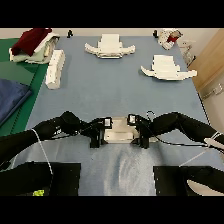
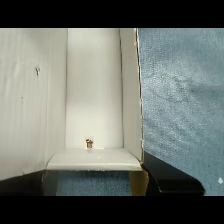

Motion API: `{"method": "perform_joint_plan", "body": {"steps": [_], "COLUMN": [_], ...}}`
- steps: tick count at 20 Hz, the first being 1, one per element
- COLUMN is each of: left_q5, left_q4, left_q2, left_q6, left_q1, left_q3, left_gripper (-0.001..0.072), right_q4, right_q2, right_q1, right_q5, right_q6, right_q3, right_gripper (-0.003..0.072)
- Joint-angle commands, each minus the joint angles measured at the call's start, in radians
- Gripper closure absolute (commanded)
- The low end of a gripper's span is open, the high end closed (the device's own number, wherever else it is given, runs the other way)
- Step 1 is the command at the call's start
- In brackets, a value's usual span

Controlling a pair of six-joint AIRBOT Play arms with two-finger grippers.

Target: Fold the box.

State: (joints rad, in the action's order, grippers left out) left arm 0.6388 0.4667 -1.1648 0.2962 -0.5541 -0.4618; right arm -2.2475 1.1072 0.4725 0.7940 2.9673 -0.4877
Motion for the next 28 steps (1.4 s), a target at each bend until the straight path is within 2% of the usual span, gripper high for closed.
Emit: {"method": "perform_joint_plan", "body": {"steps": [1, 16, 17, 18, 21, 24, 26, 28], "left_q5": [0.0, -0.001, -0.001, -0.001, 0.0, -0.001, -0.001, -0.001], "left_q4": [0.001, 0.001, 0.001, 0.001, 0.001, 0.001, 0.001, 0.001], "left_q2": [0.0, 0.0, 0.0, 0.0, 0.0, 0.0, 0.0, 0.0], "left_q6": [0.0, 0.0, 0.0, 0.0, 0.0, 0.0, 0.0, 0.0], "left_q1": [0.0, 0.0, 0.0, 0.0, 0.0, 0.0, 0.0, 0.0], "left_q3": [0.001, 0.001, 0.001, 0.001, 0.001, 0.001, 0.001, 0.001], "left_gripper": [0.032, 0.032, 0.0319, 0.032, 0.032, 0.0319, 0.032, 0.0319], "right_q4": [0.0, 0.0, 0.0, 0.001, 0.069, 0.269, 0.424, 0.502], "right_q2": [0.001, 0.001, 0.0, -0.006, -0.071, -0.165, -0.243, -0.323], "right_q1": [0.0, 0.0, 0.0, 0.0, 0.0, 0.0, 0.0, 0.0], "right_q5": [0.0, 0.0, 0.0, 0.0, 0.009, 0.05, 0.108, 0.216], "right_q6": [0.0, 0.0, -0.001, -0.003, -0.059, -0.224, -0.43, -0.723], "right_q3": [-0.001, -0.001, -0.002, -0.001, -0.003, -0.003, -0.008, -0.035], "right_gripper": [0.0242, 0.0231, 0.0074, -0.0031, -0.0031, -0.0031, -0.0031, -0.0021]}}
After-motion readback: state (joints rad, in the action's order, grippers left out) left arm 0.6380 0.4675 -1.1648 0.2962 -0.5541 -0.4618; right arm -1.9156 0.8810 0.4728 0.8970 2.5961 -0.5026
